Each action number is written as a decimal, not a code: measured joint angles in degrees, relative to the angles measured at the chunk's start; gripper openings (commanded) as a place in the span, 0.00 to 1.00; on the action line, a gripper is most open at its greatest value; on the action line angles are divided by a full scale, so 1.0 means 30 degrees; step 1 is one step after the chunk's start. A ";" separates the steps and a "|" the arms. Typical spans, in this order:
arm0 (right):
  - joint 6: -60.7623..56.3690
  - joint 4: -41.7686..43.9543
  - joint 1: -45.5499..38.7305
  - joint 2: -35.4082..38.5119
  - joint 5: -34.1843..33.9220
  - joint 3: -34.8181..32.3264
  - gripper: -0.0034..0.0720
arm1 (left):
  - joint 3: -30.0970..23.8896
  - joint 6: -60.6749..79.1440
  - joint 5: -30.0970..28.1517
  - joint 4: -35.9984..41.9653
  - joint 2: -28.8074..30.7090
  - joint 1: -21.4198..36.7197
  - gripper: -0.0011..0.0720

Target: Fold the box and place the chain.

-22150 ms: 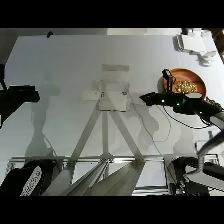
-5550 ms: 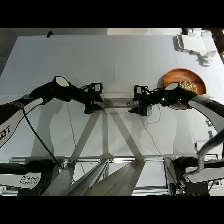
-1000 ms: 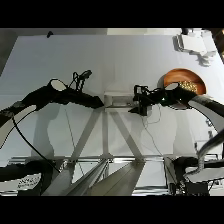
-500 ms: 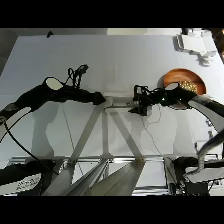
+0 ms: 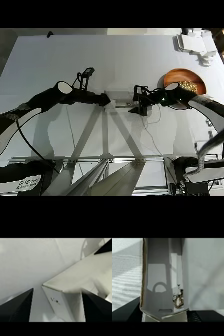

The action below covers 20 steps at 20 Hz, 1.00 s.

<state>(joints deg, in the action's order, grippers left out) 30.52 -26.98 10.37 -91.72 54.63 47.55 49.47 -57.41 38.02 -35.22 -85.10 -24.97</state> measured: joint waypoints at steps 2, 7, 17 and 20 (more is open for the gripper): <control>0.0000 0.0007 0.0000 0.0000 0.0007 0.0000 0.66 | 0.0000 -0.0393 -0.0474 -0.0175 -0.0182 -0.0189 0.89; 0.0000 0.0007 0.0000 0.0000 0.0007 0.0000 0.66 | 0.0503 -0.3417 -0.0648 -0.2280 -0.0342 -0.0503 0.89; 0.0000 0.0007 0.0000 0.0000 0.0000 0.0000 0.66 | 0.3840 -1.4353 0.2339 -1.3078 -0.0648 -0.2958 0.89; 0.0000 0.0007 0.0000 0.0000 0.0000 0.0000 0.66 | 0.4867 -1.6976 0.3687 -1.5263 -0.1231 -0.3738 0.87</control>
<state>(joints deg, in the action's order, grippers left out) 30.52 -26.96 10.37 -91.72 54.63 47.55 64.07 -108.33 49.08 -81.01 -88.79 -36.18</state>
